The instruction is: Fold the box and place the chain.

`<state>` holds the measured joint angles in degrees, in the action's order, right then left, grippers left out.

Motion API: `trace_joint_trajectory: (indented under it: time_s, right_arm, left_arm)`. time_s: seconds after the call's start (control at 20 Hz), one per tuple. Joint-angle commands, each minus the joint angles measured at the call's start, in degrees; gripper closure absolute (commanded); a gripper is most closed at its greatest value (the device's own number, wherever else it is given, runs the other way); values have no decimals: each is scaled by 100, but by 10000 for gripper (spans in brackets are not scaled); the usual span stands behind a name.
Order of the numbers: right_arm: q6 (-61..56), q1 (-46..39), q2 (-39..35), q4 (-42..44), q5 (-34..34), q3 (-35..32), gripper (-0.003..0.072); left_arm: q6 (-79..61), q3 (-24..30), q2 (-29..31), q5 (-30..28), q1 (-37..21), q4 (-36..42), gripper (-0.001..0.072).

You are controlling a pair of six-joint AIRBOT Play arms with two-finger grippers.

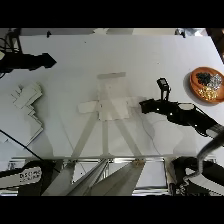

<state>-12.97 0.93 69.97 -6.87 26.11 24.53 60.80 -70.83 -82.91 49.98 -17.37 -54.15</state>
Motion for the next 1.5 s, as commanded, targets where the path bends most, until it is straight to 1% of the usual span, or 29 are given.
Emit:
trace_joint_trajectory:
  time_s: [0.0, 0.05, 0.1, 0.15, 0.25, 0.4, 0.5, 0.8, 0.95, 1.1, 1.15, 1.2, 1.25, 1.3, 1.4, 1.45]
  right_arm:
    - [-2, 7, 2, 0, 0, -2, 675]
    - [-2, 7, 2, 0, 0, -2, 675]
    - [-2, 7, 2, 0, 0, -2, 675]
    - [-2, 7, 2, 0, 0, -2, 675]
    - [-2, 7, 4, 0, 0, -2, 675]
    - [-2, 7, 4, 0, 0, -2, 675]
    - [-2, 7, 2, 0, 0, -2, 675]
    - [-2, 7, 2, 0, 0, -2, 675]
    - [-2, 7, 2, 0, 0, -2, 675]
    - [-2, 7, 2, 0, 0, -2, 675]
    - [-2, 7, 2, 0, 0, -2, 675]
    - [-2, 7, 2, 0, 0, -2, 675]
    - [-2, 7, 2, 0, 0, -2, 675]
    - [-2, 7, 2, 0, 0, -2, 675]
    - [-2, 7, 4, 0, 0, -2, 675]
    - [-2, 7, 2, 0, 0, -2, 675]
  left_arm:
    - [-1779, -68, -584, 1167, 369, 1620, 12]
    - [-2306, -177, -846, 1663, 476, 1904, 12]
    - [-2693, -275, -1069, 1982, 581, 2057, 11]
    - [-2975, -328, -1257, 2131, 702, 2138, 10]
    - [-3418, -337, -1491, 2251, 940, 2162, 8]
    - [-4009, -334, -1655, 2616, 1272, 1985, 8]
    - [-4083, -334, -1661, 2612, 1427, 1827, 9]
    - [-4277, -334, -1683, 2476, 1921, 1899, 10]
    - [-4280, -334, -1764, 2234, 2212, 1934, 11]
    - [-4280, -337, -1862, 2151, 2406, 2026, 17]
    - [-4280, -334, -1882, 2120, 2441, 2026, 83]
    - [-4282, -334, -1895, 2114, 2461, 2024, 278]
    - [-4282, -334, -1910, 2116, 2461, 2022, 452]
    - [-4280, -334, -1917, 2116, 2459, 1989, 552]
    - [-4282, -334, -1917, 2116, 2461, 1899, 584]
    - [-4288, -337, -1915, 2118, 2461, 1836, 709]
